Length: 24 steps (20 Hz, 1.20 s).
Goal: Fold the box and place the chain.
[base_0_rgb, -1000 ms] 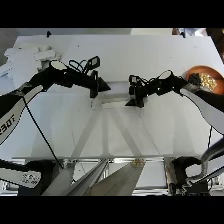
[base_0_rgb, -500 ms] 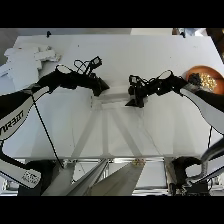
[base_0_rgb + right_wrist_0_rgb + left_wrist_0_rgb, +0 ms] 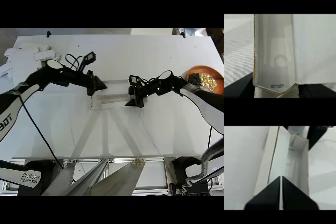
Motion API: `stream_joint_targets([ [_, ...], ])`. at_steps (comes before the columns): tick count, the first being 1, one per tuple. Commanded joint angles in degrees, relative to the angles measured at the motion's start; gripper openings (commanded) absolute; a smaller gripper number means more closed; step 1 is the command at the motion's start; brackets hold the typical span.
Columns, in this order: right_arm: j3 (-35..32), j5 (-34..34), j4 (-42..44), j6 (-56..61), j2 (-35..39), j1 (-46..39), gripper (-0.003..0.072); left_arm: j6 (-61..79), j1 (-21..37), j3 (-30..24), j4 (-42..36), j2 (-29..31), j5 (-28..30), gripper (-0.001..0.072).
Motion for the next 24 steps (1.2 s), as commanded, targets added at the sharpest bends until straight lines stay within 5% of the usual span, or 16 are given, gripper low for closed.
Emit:
stream_joint_targets([
  [1, 0.1, 0.1, 0.0, 0.0, 0.0, 0.0, 0.0456, -1.5, 3.6, 0.0, 0.4, 2.1, -10.9, 0.0256],
  [2, 0.1, 0.1, 0.0, 0.0, 0.0, 0.0, 0.0456, -2.1, 4.3, 0.0, 1.2, 2.4, -11.8, 0.0406],
  [3, 0.1, 0.1, 0.0, 0.0, 0.0, 0.0, 0.0456, -3.5, 4.6, 0.0, 3.1, 2.9, -11.8, 0.0454],
  [7, 0.1, 0.1, 0.0, 0.0, 0.0, 0.0, 0.0456, -3.7, 2.7, 0.0, 19.6, 4.1, -9.7, 0.0472],
  [10, 0.1, 0.1, 0.0, 0.0, 0.0, 0.0, 0.0456, -6.8, 0.7, 0.0, 24.2, 4.1, -7.0, 0.0663],
  [17, 0.1, 0.1, 0.0, 0.0, 0.0, 0.0, 0.0456, -7.5, -6.4, 0.0, 31.7, 4.1, 4.9, 0.0664],
  [24, 0.1, 0.1, 0.0, 0.0, 0.0, 0.0, 0.0456, -10.3, -8.0, 0.0, 32.8, 3.2, 4.4, 0.0632],
])
